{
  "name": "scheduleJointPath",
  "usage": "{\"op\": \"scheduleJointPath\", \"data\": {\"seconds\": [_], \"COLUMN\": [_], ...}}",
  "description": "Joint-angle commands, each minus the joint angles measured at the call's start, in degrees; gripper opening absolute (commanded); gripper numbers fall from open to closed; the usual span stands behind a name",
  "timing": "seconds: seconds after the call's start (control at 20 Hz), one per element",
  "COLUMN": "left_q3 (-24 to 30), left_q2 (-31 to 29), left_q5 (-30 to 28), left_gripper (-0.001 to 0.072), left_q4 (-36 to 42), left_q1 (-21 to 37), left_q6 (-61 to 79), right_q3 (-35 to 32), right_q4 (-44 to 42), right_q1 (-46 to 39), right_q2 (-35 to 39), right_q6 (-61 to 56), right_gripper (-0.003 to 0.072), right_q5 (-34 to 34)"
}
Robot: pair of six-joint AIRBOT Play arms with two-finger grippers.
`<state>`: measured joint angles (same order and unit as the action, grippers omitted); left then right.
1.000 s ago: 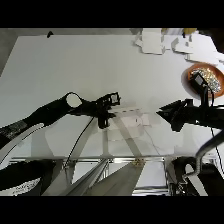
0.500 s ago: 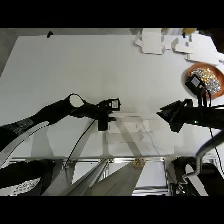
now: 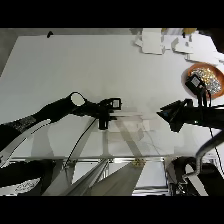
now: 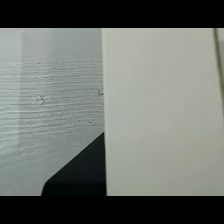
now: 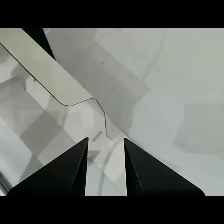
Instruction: Fold the box and place the chain.
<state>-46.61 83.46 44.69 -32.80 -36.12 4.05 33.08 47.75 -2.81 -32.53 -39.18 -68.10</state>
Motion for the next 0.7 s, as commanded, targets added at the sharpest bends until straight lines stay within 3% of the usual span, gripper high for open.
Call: {"op": "scheduleJointPath", "data": {"seconds": [0.0, 0.55, 0.65], "left_q3": [-0.07, -0.07, -0.07], "left_q2": [0.85, 0.98, 0.98], "left_q5": [0.13, 0.13, 0.15], "left_gripper": [0.0003, 0.0012, 0.0012], "left_q4": [-0.79, -0.81, -0.83], "left_q1": [-0.02, -0.02, -0.02], "left_q6": [0.04, -0.02, -0.02], "right_q3": [0.04, 0.04, 0.0], "right_q4": [0.0, 0.07, 0.26], "right_q1": [0.07, 0.07, 0.35], "right_q2": [0.0, 0.0, 0.0], "right_q6": [-0.02, 0.13, 0.81], "right_gripper": [0.0222, 0.0223, 0.0193], "right_q5": [-0.02, -0.33, -1.4]}}
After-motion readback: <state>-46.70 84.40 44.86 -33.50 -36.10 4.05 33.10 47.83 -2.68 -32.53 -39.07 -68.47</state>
